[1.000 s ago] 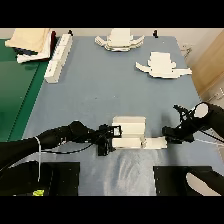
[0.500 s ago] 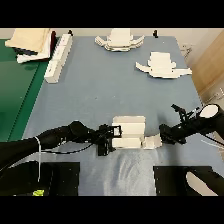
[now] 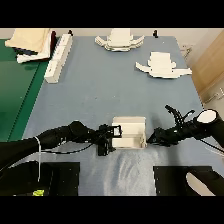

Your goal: Fold the box.

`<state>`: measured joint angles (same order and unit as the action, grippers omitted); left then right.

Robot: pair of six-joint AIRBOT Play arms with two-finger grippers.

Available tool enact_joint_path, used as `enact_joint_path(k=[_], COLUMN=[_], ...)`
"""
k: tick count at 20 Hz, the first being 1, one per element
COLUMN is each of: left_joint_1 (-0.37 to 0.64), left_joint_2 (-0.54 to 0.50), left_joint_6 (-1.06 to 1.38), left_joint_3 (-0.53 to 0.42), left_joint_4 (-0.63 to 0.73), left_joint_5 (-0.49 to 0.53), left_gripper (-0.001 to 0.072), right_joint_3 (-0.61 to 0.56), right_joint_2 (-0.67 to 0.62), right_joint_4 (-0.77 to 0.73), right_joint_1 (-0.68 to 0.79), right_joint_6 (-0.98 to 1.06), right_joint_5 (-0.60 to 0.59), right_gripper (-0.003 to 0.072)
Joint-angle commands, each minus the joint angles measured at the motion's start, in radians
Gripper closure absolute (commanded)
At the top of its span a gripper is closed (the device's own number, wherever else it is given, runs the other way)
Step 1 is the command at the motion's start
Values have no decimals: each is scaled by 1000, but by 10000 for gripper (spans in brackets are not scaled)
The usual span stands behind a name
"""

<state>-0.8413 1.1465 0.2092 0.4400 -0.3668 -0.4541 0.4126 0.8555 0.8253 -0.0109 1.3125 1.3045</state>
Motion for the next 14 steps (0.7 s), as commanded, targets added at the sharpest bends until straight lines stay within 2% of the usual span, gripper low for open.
enact_joint_path(k=[1, 4, 6, 7, 10, 11, 12, 14], left_joint_1=[0, 0, 0, 0, 0, 0, 0, 0], left_joint_2=[1, 1, 0, 1, 0, 0, 1, 1], left_joint_6=[0, 0, 0, 0, 0, 0, 0, 0], left_joint_3=[1, 0, 1, 0, 1, 0, 1, 1], left_joint_4=[0, 0, 0, 0, 0, 0, 0, 0], left_joint_5=[0, 0, 0, 0, 0, 0, 0, 0], left_gripper=[250, 250, 250, 250, 250, 250, 250, 250], right_joint_3=[3, 13, 13, 13, 13, 14, 27, 73], right_joint_2=[-37, -39, -39, -38, -17, -7, 5, 31], right_joint_4=[-9, 0, -7, -10, 20, 57, 102, 207], right_joint_1=[-46, -77, -116, -142, -242, -275, -312, -391], right_joint_6=[-11, -3, -4, -4, 33, 87, 145, 264], right_joint_5=[-39, -62, -113, -138, -227, -257, -280, -292], right_gripper=[382, 377, 213, 199, 212, 236, 303, 328])
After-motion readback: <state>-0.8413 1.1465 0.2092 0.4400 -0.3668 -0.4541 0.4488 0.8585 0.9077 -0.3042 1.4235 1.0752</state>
